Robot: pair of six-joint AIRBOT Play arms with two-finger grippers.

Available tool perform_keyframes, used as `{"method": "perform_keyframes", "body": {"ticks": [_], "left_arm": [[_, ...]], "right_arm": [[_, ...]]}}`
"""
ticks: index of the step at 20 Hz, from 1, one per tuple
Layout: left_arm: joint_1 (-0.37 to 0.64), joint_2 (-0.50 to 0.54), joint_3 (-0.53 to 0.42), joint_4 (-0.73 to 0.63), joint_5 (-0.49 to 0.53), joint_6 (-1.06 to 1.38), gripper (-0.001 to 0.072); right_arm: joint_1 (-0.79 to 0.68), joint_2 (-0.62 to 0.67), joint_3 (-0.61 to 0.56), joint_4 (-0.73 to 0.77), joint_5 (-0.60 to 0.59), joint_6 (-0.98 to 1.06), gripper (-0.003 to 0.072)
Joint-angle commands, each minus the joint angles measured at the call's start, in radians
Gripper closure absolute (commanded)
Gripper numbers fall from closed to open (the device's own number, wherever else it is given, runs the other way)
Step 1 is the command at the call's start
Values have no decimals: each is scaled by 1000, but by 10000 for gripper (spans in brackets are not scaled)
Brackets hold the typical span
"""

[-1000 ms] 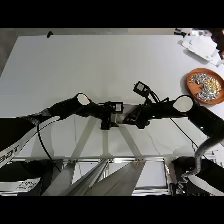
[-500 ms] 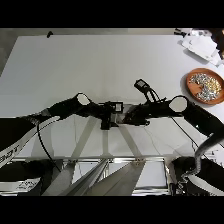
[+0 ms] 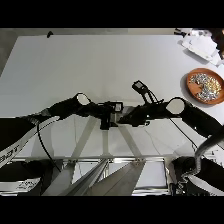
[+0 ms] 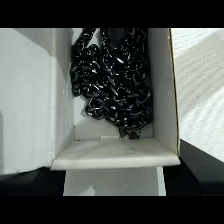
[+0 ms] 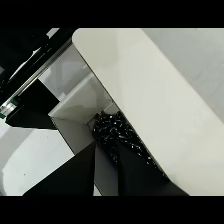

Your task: Fold the box and place the chain.

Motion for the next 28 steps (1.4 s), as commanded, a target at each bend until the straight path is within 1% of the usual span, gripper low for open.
{"method": "perform_keyframes", "body": {"ticks": [1, 3, 4, 7, 8, 9, 11, 13, 14, 15, 17, 18, 20, 21, 22, 23, 25, 26, 27, 28], "left_arm": [[0, 1, 1, -1, 0, 1, 456], [0, 1, 1, -1, 0, 1, 456], [0, 1, 1, -1, 0, 1, 456], [0, 1, 1, -1, 0, 1, 456], [0, 1, 1, -1, 0, 1, 456], [0, 1, 1, -1, 0, 1, 456], [0, 1, 1, -1, 0, 1, 456], [0, 1, 1, -1, 0, 1, 456], [0, 1, 1, -1, 0, 1, 456], [0, 1, 1, -1, 0, 1, 456], [0, 1, 1, -1, 0, 1, 456], [0, 1, 1, -1, 0, 1, 456], [0, 1, 1, -1, 0, 1, 456], [0, 1, 1, -1, 0, 1, 456], [0, 1, 1, -1, 0, 1, 456], [0, 1, 1, -1, 0, 1, 456], [0, 1, 1, -1, 0, 1, 456], [0, 1, 1, -1, 0, 1, 456], [0, 1, 1, -1, 0, 1, 456], [0, 1, 1, -1, 0, 1, 456]], "right_arm": [[1, 43, 1, -43, 3, 7, 529], [1, 122, 1, -148, 21, 7, 529], [1, 175, 1, -233, 45, 7, 529], [1, 321, 1, -529, 196, 4, 529], [1, 359, 0, -598, 247, -10, 529], [1, 386, 0, -626, 288, -42, 529], [1, 416, -2, -627, 342, -126, 529], [1, 417, -30, -626, 357, -204, 519], [1, 417, -65, -627, 349, -264, 455], [1, 417, -109, -633, 329, -330, 343], [-6, 417, -196, -645, 217, -445, 103], [-21, 416, -230, -645, 146, -483, 73], [-80, 396, -266, -628, 28, -512, 74], [-122, 370, -267, -586, -7, -542, 75], [-168, 339, -267, -510, -34, -612, 77], [-207, 306, -267, -414, -42, -715, 77], [-264, 237, -266, -248, -16, -965, 78], [-280, 206, -266, -213, 5, -1066, 78], [-295, 178, -266, -202, 10, -1125, 78], [-307, 158, -266, -202, 5, -1128, 78]]}}
